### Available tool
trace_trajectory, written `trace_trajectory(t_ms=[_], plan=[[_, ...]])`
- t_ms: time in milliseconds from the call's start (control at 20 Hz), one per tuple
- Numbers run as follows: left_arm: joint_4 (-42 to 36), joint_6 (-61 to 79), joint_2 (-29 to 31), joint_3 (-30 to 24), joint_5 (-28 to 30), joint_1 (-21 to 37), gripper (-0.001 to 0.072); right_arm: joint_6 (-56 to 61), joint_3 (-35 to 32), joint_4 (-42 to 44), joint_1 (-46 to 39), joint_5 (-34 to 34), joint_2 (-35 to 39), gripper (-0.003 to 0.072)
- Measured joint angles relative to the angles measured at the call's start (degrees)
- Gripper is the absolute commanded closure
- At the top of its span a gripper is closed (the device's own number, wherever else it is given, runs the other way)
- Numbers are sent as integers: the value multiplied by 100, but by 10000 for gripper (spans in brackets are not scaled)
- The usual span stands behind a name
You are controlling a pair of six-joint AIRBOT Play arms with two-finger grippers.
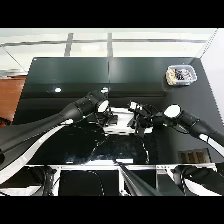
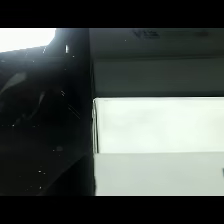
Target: Fold the box and place the chain.
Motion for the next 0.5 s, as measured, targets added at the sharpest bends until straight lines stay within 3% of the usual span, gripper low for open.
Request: trace_trajectory(t_ms=[200,350,500], plan=[[-17,-17,0,0,-66,17,685,1897,522,-748,-533,920,356,669],[9,-201,0,0,-72,46,684,3582,944,-1384,-1405,1705,643,669],[39,-348,0,0,-37,57,685,4979,778,-1735,-2492,1781,756,669]])
